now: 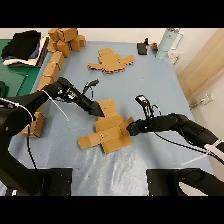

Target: Fold the box.

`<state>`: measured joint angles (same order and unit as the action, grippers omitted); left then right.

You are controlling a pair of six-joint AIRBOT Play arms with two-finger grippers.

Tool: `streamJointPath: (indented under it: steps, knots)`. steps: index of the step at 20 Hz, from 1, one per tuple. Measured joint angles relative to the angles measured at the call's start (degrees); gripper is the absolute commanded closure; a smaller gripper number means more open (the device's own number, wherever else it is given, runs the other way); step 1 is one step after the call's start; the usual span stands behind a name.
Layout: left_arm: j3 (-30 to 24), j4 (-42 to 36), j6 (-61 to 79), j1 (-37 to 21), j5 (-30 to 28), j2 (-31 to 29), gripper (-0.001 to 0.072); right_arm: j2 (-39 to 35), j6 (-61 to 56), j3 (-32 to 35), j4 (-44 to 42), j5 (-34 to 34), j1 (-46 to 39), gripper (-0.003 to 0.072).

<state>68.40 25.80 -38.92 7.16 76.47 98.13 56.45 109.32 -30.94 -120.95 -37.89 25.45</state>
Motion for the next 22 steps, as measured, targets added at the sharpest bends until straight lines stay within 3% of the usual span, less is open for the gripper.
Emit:
streamJointPath:
  steps: [1,4,8,10,12,17,19,21,22]
  knots:
    - [0.0,-0.1,1.5,0.7,-0.3,-0.2,0.0703,-0.1,-1.8,-0.5,1.6,-0.2,-0.8,0.0195]
    - [-0.2,0.7,6.4,4.0,-2.8,-1.6,0.0703,-0.8,-9.4,-2.8,7.3,-3.3,-4.5,0.0195]
    - [-2.7,2.7,14.7,9.1,-12.1,-6.6,0.0703,-2.7,-17.1,-6.1,12.9,-6.3,-10.6,0.0196]
    - [-4.7,1.8,20.3,10.8,-16.3,-10.0,0.0703,-3.3,-19.4,-6.9,14.0,-7.0,-12.9,0.0216]
    - [-6.6,-0.3,26.1,11.6,-19.0,-13.5,0.0703,-3.6,-20.7,-7.4,14.6,-7.3,-14.1,0.0282]
    - [-11.8,-0.3,35.6,13.7,-27.8,-18.3,0.0701,-3.8,-22.3,-7.8,15.2,-7.4,-15.2,0.0287]
    - [-13.4,0.0,38.2,14.6,-30.0,-18.5,0.0701,-3.8,-22.5,-7.8,15.2,-6.6,-15.3,0.0475]
    - [-14.4,0.1,40.2,15.7,-30.9,-18.1,0.0700,-3.8,-22.7,-7.8,15.5,-5.1,-15.5,0.0495]
    - [-14.7,0.2,40.9,16.3,-31.4,-18.0,0.0699,-3.8,-22.7,-7.9,15.5,-4.3,-15.5,0.0571]
